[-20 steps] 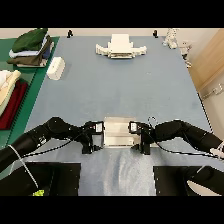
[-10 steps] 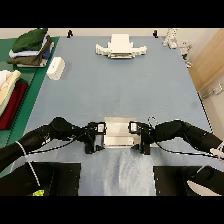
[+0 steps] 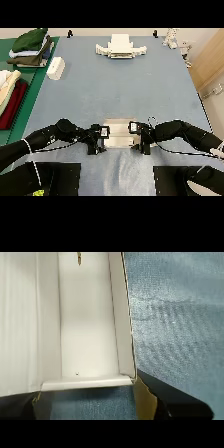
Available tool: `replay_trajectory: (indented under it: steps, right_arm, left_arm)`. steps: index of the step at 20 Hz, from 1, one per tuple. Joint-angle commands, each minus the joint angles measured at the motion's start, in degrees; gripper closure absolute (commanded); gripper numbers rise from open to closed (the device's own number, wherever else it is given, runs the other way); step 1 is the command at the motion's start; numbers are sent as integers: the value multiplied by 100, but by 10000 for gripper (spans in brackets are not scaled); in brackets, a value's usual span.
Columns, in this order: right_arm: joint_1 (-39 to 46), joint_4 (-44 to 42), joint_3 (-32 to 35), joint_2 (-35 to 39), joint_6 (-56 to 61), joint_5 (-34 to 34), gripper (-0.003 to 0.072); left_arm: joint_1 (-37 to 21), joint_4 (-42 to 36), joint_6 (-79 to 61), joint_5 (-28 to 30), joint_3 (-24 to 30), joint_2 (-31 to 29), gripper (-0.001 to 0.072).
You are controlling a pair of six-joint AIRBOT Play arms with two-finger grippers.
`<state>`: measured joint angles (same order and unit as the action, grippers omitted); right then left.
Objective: Fold the box.
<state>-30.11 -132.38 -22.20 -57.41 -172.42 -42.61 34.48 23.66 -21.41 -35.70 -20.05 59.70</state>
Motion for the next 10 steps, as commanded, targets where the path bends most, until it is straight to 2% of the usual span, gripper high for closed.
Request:
replay_trajectory:
  steps: [1, 10]
  right_arm:
    - [0, -2, 2, -2, 4, 0, 145]
    - [0, -4, 2, -2, 4, 0, 145]
  left_arm:
    - [44, -31, 50, 127, -7, 39, 12]
    - [44, -236, 46, 129, -9, 39, 13]
